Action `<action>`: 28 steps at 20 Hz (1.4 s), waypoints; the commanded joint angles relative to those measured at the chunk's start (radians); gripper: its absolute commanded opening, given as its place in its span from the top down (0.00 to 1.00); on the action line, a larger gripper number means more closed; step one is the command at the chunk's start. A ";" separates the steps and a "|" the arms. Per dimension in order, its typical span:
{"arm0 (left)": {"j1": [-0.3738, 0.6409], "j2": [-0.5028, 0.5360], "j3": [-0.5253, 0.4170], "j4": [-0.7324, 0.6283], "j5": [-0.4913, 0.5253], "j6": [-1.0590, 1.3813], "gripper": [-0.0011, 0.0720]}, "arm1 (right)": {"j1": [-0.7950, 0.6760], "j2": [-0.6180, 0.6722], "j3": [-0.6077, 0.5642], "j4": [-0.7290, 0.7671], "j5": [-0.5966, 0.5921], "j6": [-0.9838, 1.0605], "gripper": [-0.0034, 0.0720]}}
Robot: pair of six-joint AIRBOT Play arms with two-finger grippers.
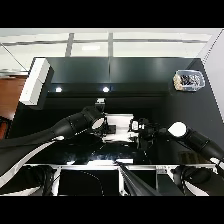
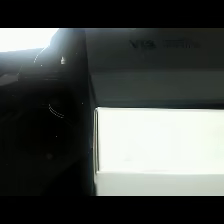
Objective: Fold the box and place the chain.
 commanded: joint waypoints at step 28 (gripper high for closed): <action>0.001 -0.008 0.000 -0.025 0.001 0.001 0.95 | -0.542 -0.163 0.008 0.015 0.446 1.165 0.91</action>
